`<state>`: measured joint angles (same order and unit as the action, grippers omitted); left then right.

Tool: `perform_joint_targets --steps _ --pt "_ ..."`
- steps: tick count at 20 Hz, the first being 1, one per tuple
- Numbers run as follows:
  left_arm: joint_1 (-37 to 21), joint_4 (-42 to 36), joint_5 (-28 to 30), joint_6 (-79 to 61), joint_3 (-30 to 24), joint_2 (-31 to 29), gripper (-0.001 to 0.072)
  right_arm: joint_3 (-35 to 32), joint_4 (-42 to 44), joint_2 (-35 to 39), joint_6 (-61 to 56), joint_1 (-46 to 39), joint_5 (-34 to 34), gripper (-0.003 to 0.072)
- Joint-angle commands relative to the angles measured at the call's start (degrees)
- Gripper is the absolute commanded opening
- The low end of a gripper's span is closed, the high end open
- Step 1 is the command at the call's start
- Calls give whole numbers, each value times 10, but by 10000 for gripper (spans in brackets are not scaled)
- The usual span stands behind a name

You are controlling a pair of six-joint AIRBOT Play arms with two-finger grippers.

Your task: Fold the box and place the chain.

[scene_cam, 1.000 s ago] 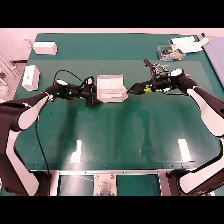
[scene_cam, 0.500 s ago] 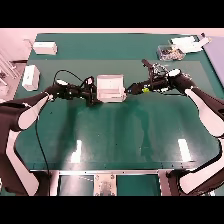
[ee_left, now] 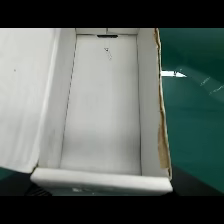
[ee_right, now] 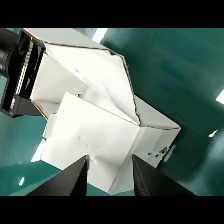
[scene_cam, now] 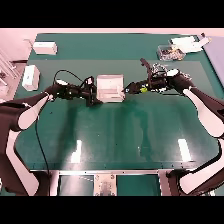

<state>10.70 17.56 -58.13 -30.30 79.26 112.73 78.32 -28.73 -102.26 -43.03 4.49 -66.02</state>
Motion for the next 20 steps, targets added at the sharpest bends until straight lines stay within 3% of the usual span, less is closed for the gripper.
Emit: perform_joint_targets --steps 1,7,13,20 --pt "0 0 0 0 0 0 470 1 -34 0 -22 7 0 348" --pt "0 0 -3 0 0 0 470 36 -94 0 -69 25 0 348" --pt "0 0 -10 0 0 0 470 90 -252 0 -174 66 0 348" --pt "0 0 -11 0 0 0 470 115 -275 0 -231 94 11 347"
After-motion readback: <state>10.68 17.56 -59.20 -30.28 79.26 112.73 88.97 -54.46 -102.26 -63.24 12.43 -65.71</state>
